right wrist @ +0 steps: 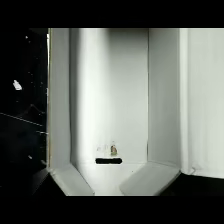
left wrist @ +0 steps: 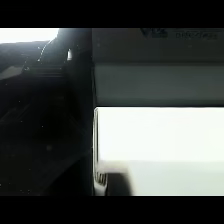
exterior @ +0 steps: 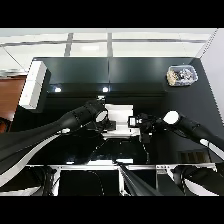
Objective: Fold the box and place the chain.
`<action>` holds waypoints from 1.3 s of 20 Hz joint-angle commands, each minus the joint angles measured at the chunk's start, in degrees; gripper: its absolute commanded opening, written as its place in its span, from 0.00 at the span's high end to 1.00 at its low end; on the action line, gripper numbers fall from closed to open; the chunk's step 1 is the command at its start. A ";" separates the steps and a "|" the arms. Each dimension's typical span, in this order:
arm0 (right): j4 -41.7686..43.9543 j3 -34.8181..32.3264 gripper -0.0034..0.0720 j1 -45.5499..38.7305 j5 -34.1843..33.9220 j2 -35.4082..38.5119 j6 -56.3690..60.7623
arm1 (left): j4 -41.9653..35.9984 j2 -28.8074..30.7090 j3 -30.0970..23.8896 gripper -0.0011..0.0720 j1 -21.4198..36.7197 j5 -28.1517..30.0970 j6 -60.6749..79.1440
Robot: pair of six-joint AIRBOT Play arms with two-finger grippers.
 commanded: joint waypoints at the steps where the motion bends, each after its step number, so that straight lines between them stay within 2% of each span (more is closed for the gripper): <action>1: -5.46 0.07 0.05 -0.02 2.12 4.39 2.91 | 0.17 0.02 0.07 0.94 0.02 -0.13 0.00; 3: -5.31 0.07 0.06 0.00 1.95 5.38 2.89 | 0.15 0.02 0.07 0.94 0.02 -0.11 0.00; 5: -5.35 0.04 0.57 0.00 2.60 5.38 2.84 | 0.15 0.02 0.07 0.94 0.02 -0.11 0.00; 6: -5.33 0.04 0.64 0.17 2.62 5.38 2.82 | 0.15 0.02 0.07 0.94 0.02 -0.11 0.00; 10: -2.67 0.04 0.64 0.15 1.79 5.31 2.82 | 0.15 0.02 0.07 0.94 0.02 -0.09 0.00; 20: 11.04 0.04 0.64 0.15 0.92 1.40 2.78 | 0.13 0.02 0.07 0.94 0.02 -0.04 0.00; 26: 12.50 0.04 0.64 0.15 1.49 0.63 2.84 | 0.13 0.02 0.07 0.94 0.02 -0.02 0.00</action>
